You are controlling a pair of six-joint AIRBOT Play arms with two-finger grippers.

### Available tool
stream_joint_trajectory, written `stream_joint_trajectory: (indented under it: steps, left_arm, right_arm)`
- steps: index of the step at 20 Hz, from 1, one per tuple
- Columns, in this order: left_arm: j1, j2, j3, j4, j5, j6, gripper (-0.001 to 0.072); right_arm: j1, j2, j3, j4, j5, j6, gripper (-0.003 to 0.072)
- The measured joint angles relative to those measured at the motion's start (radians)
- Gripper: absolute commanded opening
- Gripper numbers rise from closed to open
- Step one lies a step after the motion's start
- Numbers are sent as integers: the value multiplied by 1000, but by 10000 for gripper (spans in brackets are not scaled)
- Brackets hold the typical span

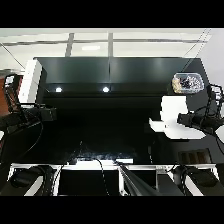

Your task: Fold the box and place the chain.

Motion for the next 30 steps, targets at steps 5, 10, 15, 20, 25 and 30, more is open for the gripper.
stream_joint_trajectory:
  steps: [5, 10, 15, 20, 25, 30]
  left_arm:
    - [0, 0, 0, 0, 0, 0, 27]
    - [0, 0, 0, 0, 0, 0, 27]
    - [0, 0, 0, 0, 0, 0, 27]
    - [0, 0, 0, 0, 0, 0, 27]
    - [0, 0, 0, 0, 5, 0, 27]
    - [0, -1, 0, -1, 27, -2, 704]
  right_arm:
    - [0, 0, 0, 0, 0, 0, 18]
    - [0, 0, 0, 0, 0, 0, 17]
    - [0, 0, 0, 0, 0, 0, 17]
    - [0, 0, 0, 0, 0, 0, 18]
    - [0, 0, -1, 0, -39, 0, 19]
    - [0, 0, -1, 0, -121, 0, 709]
